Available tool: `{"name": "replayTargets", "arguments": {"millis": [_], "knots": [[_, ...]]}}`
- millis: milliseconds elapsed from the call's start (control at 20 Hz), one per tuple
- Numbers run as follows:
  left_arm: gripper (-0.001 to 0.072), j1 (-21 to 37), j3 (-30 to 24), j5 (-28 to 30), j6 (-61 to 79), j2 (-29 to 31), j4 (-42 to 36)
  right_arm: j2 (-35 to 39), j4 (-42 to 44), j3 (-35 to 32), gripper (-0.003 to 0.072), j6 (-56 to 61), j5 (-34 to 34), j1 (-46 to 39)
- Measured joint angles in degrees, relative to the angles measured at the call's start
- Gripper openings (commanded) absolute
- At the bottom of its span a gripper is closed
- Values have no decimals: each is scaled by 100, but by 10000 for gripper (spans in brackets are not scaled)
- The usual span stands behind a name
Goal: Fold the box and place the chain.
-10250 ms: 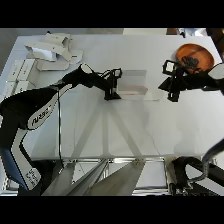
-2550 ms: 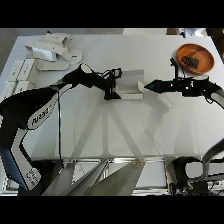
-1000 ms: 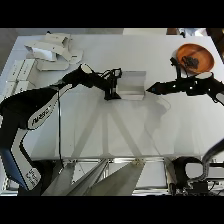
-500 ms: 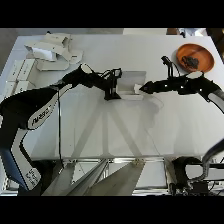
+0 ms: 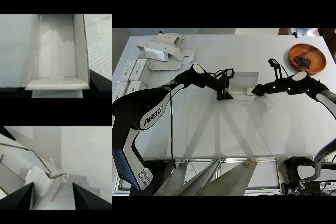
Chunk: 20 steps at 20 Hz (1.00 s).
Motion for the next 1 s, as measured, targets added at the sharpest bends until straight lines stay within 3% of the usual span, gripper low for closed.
{"name": "replayTargets", "arguments": {"millis": [500, 1000], "knots": [[438, 0, 0, -2, 0, 0, 4, 4, -131, 461, 551, 356, 116, 83], [438, 0, 0, 0, 0, 0, 2, 4, -2378, 946, 550, 2334, 549, 949]]}}
